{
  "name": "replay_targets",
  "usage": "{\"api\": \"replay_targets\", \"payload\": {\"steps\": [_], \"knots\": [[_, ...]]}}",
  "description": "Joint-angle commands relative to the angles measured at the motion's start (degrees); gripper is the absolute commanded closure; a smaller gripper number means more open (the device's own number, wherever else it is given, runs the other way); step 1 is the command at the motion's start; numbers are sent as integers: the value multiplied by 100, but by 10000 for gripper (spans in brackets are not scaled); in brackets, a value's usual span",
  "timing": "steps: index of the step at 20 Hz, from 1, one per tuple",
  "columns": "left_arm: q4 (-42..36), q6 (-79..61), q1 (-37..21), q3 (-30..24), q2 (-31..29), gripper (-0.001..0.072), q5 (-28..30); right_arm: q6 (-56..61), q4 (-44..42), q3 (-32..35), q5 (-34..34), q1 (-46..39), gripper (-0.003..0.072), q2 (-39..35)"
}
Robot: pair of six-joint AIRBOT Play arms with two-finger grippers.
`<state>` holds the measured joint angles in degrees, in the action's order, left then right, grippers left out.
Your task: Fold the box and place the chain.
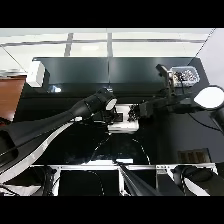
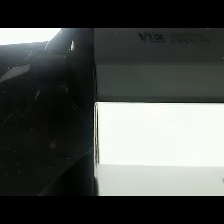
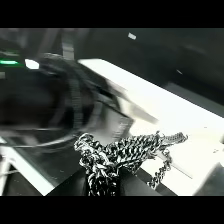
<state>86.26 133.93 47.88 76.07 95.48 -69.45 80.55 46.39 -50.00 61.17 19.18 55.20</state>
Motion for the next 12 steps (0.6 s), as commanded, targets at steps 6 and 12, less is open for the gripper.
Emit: {"api": "replay_targets", "payload": {"steps": [6,12], "knots": [[0,-2,-4,-2,0,688,0,216,341,28,-299,431,509,684],[0,0,-4,-2,0,688,11,214,1211,24,629,-304,407,520]]}}
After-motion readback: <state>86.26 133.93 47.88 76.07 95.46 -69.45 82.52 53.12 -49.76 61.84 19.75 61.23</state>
